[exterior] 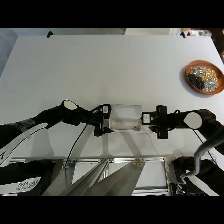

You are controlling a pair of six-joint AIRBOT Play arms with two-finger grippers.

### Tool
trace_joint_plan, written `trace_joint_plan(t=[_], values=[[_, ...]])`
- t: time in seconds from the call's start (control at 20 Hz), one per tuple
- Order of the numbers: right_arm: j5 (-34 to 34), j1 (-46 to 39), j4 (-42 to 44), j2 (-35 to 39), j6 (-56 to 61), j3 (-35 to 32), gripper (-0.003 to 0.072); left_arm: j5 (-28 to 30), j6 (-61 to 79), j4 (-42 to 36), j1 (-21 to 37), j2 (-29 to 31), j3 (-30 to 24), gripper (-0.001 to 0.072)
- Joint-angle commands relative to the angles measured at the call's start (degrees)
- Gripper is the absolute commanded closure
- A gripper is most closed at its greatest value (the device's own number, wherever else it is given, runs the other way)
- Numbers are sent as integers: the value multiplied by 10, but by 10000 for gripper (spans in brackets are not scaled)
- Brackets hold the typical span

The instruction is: Fold the box and place the chain.

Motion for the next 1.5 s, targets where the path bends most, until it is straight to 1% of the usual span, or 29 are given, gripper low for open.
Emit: trace_joint_plan(t=[0.0, 0.15, 0.3, 0.4, 0.65, 0.7, 0.75, 0.8, 0.85, 1.05, 1.2, 1.25, 1.35, 1.45], values=[[5, 0, 27, -49, -116, 1, 431, -2, 0, -1, 0, 0, 0, 640], [-19, 0, 62, -80, -119, 1, 431, -2, 0, -1, 0, 0, 0, 640], [-38, 0, 110, -82, -127, 1, 439, -2, 0, -1, 0, 0, 0, 640], [-38, 0, 135, -82, -144, 1, 468, -2, 0, -1, 0, 0, 0, 640], [-21, 0, 163, -82, -144, 1, 469, -2, 0, -1, 0, 0, 0, 640], [-14, 0, 163, -82, -144, 1, 497, -2, 0, -1, 0, 0, 0, 640], [-9, 0, 163, -82, -144, 1, 561, -2, 0, -1, 0, 0, 0, 640], [-6, 0, 164, -82, -144, 1, 593, -2, 0, -1, 0, 0, 0, 640], [-6, 0, 168, -82, -144, 1, 592, -2, 0, -1, 0, 0, 0, 640], [-24, 0, 215, -83, -144, 1, 578, -2, 0, -1, 0, 0, 0, 640], [-29, 0, 219, -95, -144, -1, 576, -2, 0, -1, 0, 0, 0, 640], [-35, 0, 227, -103, -144, -1, 552, -2, 0, -1, 0, 0, 0, 640], [-49, 0, 256, -116, -144, -1, 435, -2, 0, -1, 0, 0, 0, 640], [-50, 0, 274, -121, -144, -1, 398, -2, 0, -1, 0, 0, 0, 640]])
